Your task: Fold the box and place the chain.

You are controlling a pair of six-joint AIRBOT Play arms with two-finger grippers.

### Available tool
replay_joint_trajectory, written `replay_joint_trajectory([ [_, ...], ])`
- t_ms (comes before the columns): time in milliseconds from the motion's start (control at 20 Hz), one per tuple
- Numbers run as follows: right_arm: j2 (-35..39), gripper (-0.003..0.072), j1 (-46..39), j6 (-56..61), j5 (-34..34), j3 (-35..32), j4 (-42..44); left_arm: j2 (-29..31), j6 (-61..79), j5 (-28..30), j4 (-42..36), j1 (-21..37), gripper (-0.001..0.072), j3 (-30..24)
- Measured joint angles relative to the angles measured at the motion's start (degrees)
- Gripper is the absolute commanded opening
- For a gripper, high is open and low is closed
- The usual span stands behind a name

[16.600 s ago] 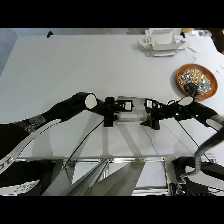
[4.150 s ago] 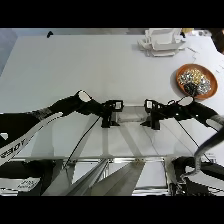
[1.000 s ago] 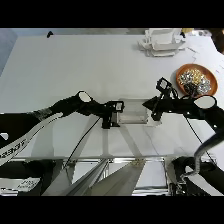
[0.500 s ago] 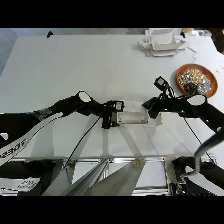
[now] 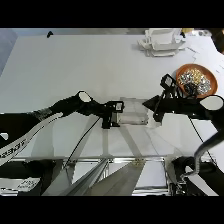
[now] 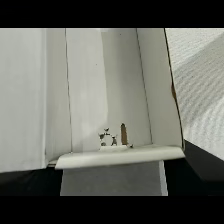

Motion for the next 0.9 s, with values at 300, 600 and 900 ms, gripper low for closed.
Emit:
replay_joint_trajectory([
  [300, 4.83, 0.0024, 0.00, 4.39, 14.47, 0.00, -21.75, 0.00, -0.02, 0.02, -0.02, 0.00, 0.0030, 0.00],
  [600, 5.27, 0.0024, 0.00, 1.01, 15.74, 0.00, -28.17, 0.00, -0.04, 0.04, -0.04, 0.00, 0.0030, 0.00],
  [900, 3.08, 0.0193, -0.02, -9.35, 8.02, -2.43, -22.64, 0.00, -0.04, 0.04, -0.04, 0.00, 0.0030, 0.00],
])
